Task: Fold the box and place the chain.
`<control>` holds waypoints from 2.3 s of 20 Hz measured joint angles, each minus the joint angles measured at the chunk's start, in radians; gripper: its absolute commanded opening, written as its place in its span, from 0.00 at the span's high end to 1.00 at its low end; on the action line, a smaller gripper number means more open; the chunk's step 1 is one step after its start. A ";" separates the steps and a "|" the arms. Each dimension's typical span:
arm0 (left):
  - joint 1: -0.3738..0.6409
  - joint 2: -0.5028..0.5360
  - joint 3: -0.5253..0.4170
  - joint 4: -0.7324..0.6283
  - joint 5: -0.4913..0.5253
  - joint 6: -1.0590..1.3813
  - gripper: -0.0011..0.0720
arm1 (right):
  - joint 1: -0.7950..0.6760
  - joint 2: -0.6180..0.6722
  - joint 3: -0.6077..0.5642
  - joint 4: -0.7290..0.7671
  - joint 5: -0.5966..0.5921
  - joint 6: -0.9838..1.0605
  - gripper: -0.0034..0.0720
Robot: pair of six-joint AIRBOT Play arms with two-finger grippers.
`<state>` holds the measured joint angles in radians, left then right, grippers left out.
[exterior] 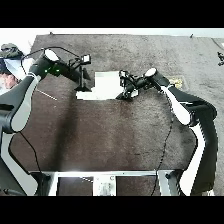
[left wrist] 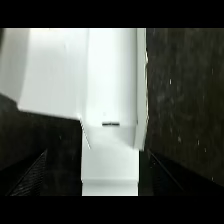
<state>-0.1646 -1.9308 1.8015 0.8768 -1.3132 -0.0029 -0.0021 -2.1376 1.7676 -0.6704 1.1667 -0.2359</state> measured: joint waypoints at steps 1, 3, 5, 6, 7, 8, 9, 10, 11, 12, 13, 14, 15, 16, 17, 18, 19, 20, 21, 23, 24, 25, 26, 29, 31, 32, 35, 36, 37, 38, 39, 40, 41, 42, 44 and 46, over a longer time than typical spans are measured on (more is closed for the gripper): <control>-0.001 0.000 0.000 0.022 -0.008 0.003 0.02 | 0.000 0.000 0.000 0.000 0.000 0.000 0.60; -0.005 -0.007 0.000 0.048 -0.014 0.011 0.02 | 0.000 0.000 0.000 0.000 0.000 0.000 0.60; -0.012 -0.019 -0.008 0.068 -0.022 0.030 0.02 | 0.000 0.000 0.000 0.000 0.000 0.000 0.60; -0.018 -0.023 -0.018 0.071 -0.022 0.049 0.02 | 0.000 0.000 0.000 0.000 0.000 0.000 0.60; -0.025 -0.026 -0.029 0.074 -0.021 0.066 0.02 | 0.000 0.000 0.000 0.000 0.000 0.000 0.60; -0.031 -0.029 -0.042 0.079 -0.011 0.082 0.02 | 0.000 0.000 0.000 0.000 0.000 0.000 0.60; -0.036 -0.031 -0.053 0.082 0.003 0.092 0.02 | 0.000 0.000 0.000 0.000 0.000 0.000 0.60; -0.039 -0.031 -0.063 0.081 0.022 0.100 0.02 | 0.000 0.000 0.000 0.000 0.000 0.000 0.60; -0.041 -0.033 -0.072 0.081 0.039 0.108 0.02 | 0.000 0.000 0.000 0.000 0.000 0.000 0.60; -0.042 -0.034 -0.078 0.079 0.054 0.111 0.02 | 0.000 0.000 0.000 0.000 0.000 0.000 0.60; -0.044 -0.034 -0.082 0.069 0.061 0.116 0.02 | 0.000 0.000 0.000 0.000 0.000 0.000 0.60; -0.046 -0.034 -0.085 0.058 0.074 0.118 0.02 | 0.000 0.000 0.000 0.000 0.000 0.000 0.60; -0.047 -0.035 -0.087 0.049 0.087 0.120 0.02 | 0.000 0.000 0.000 0.000 0.000 0.000 0.60; -0.047 -0.035 -0.089 0.041 0.098 0.123 0.02 | 0.000 0.000 0.000 0.000 0.000 0.000 0.60; -0.047 -0.034 -0.091 0.032 0.105 0.124 0.02 | 0.000 0.000 0.000 0.000 0.000 0.000 0.60; -0.047 -0.035 -0.094 0.026 0.111 0.126 0.02 | 0.000 0.000 0.000 0.000 0.000 0.000 0.60; -0.047 -0.035 -0.100 0.020 0.114 0.126 0.02 | 0.000 0.000 0.000 0.000 0.000 0.000 0.60; -0.048 -0.035 -0.107 0.018 0.120 0.130 0.02 | 0.000 0.000 0.000 0.000 0.000 0.000 0.60; -0.049 -0.036 -0.115 0.014 0.126 0.134 0.02 | 0.000 0.000 0.000 0.000 0.000 0.000 0.60; -0.054 -0.037 -0.129 0.009 0.140 0.137 0.02 | 0.000 0.000 0.000 0.000 0.000 0.000 0.60; -0.058 -0.037 -0.133 0.008 0.153 0.138 0.02 | 0.000 0.000 0.000 0.000 0.000 0.000 0.60; -0.060 -0.037 -0.136 0.003 0.164 0.141 0.02 | 0.000 0.000 0.000 0.000 0.000 0.001 0.60; -0.062 -0.037 -0.139 0.002 0.177 0.141 0.02 | 0.000 0.000 0.000 0.000 0.000 0.000 0.60; -0.063 -0.037 -0.143 0.003 0.204 0.141 0.03 | 0.000 0.000 0.000 0.001 0.000 0.000 0.60; -0.065 -0.037 -0.143 0.003 0.211 0.136 0.54 | 0.000 0.000 0.000 0.001 0.000 0.000 0.60; -0.065 -0.037 -0.144 0.005 0.212 0.137 0.57 | 0.000 0.000 0.000 0.001 0.000 0.001 0.60; -0.064 -0.037 -0.145 0.002 0.205 0.136 0.65 | 0.000 0.000 0.000 0.001 0.000 0.001 0.60; -0.065 -0.037 -0.145 -0.005 0.195 0.136 0.68 | 0.000 0.000 0.000 0.001 0.000 0.001 0.60; -0.065 -0.037 -0.145 -0.017 0.188 0.136 0.68 | 0.000 0.000 0.000 0.001 0.000 0.001 0.60; -0.065 -0.037 -0.146 -0.032 0.185 0.138 0.68 | 0.000 0.000 0.000 0.001 0.000 0.001 0.60; -0.064 -0.039 -0.146 -0.050 0.182 0.145 0.68 | 0.000 0.000 0.000 0.001 0.000 0.001 0.60; -0.065 -0.042 -0.146 -0.071 0.180 0.153 0.68 | 0.000 0.000 0.000 0.001 0.000 0.001 0.60; -0.065 -0.046 -0.146 -0.091 0.180 0.158 0.68 | 0.000 0.000 0.000 0.001 0.000 0.001 0.60; -0.064 -0.050 -0.147 -0.106 0.179 0.161 0.68 | 0.000 0.000 0.000 0.001 0.000 0.001 0.60; -0.064 -0.060 -0.147 -0.129 0.179 0.166 0.68 | 0.000 0.000 0.000 0.001 0.000 0.001 0.60; -0.064 -0.065 -0.147 -0.153 0.184 0.169 0.68 | 0.000 0.000 0.000 0.000 0.000 0.001 0.60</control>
<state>-0.2291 -1.9957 1.6547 0.7235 -1.1290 0.1658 -0.0025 -2.1376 1.7676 -0.6701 1.1664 -0.2352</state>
